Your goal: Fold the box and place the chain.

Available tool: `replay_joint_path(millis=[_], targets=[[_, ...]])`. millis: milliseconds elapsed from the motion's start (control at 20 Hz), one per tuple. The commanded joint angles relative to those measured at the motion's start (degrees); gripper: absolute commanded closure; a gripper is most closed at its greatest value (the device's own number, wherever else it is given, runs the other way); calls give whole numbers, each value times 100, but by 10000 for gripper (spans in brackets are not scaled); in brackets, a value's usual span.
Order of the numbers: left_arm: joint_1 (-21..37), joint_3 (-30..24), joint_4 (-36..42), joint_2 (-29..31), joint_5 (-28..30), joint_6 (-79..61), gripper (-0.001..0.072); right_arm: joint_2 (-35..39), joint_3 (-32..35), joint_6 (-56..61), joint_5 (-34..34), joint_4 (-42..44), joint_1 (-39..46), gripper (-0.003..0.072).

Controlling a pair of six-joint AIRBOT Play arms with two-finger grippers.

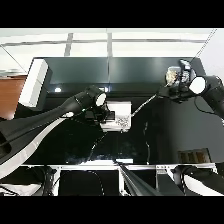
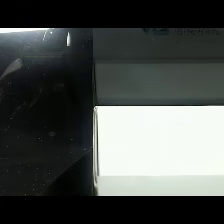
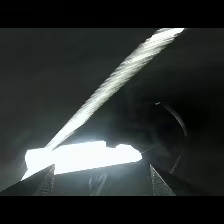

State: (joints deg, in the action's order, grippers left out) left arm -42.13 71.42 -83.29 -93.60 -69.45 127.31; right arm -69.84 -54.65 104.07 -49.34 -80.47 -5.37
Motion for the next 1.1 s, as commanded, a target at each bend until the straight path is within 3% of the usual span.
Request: replay_joint_path(millis=[0,150,450,500,550,650,850,1050], targets=[[4,0,0,-2,-2,0,679,-616,48,1001,964,-391,643,-21],[2,0,2,-2,-2,0,679,-1447,-457,1419,1220,-92,748,-20],[2,0,2,-2,-4,0,679,-2789,-1906,1425,1064,396,750,-16],[2,0,0,-2,-4,0,679,-2846,-1987,1421,1060,378,750,163],[2,0,2,-2,-2,0,679,-2850,-1998,1412,1058,352,750,275],[2,0,0,-2,-2,0,679,-2824,-2041,1322,752,308,763,670],[2,0,0,-2,-2,0,679,-2151,-2063,-122,-278,306,743,664],[2,0,0,-2,-2,0,679,-321,-2063,-1360,-1357,306,588,664]])
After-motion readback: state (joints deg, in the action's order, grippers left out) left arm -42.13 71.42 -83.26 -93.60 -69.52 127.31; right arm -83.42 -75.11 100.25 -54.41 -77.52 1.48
